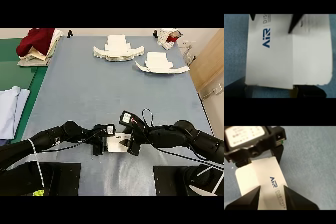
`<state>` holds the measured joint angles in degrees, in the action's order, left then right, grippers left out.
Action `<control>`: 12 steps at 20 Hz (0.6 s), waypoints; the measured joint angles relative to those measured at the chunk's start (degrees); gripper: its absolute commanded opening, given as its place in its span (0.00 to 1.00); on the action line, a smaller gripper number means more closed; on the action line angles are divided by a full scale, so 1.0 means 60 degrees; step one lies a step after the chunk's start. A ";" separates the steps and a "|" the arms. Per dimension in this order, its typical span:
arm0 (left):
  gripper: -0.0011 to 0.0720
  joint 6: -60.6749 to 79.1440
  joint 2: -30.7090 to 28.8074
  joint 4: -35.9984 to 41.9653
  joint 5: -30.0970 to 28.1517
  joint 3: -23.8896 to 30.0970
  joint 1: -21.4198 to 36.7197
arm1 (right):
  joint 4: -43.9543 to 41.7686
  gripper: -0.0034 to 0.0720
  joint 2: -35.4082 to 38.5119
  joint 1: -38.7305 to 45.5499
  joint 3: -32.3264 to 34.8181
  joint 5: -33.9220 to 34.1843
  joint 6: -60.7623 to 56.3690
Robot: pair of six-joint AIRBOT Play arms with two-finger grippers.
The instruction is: Fold the box.
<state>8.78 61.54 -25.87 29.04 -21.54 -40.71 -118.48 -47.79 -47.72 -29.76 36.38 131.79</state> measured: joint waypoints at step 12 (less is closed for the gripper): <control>0.56 -0.0004 0.0000 0.0000 -0.0004 0.0000 0.0000 | 0.0954 0.81 0.0109 -0.0907 0.0018 -0.0098 0.2146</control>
<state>8.75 61.54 -25.87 29.02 -21.54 -40.71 -112.75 -47.13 -53.17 -29.65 35.79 144.66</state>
